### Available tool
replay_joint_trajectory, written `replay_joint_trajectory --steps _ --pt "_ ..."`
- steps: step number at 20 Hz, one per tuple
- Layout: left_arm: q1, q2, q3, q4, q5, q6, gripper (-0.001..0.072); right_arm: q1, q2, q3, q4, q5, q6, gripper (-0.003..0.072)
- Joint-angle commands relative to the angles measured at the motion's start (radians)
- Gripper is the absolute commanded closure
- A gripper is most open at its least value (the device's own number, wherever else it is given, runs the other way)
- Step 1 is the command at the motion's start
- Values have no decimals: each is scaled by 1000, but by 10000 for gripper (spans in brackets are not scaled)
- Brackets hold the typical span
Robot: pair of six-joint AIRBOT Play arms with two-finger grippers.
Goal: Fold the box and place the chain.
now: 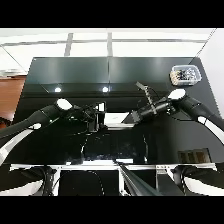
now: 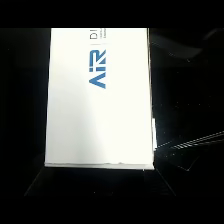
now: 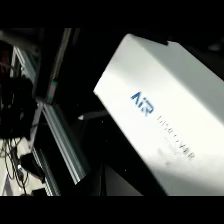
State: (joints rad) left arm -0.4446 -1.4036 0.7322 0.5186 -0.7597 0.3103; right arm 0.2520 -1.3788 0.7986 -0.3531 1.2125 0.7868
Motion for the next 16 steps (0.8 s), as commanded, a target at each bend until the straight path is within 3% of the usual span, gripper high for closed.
replay_joint_trajectory --steps 1,11,16 --pt "0 -1 0 0 0 0 270 -2 -67 -9 45 -55 26 675" --pt "0 0 0 0 0 0 270 -3 -125 -8 0 -112 42 675" --pt "2 0 0 -4 -1 0 270 -85 -24 26 -35 80 47 675"
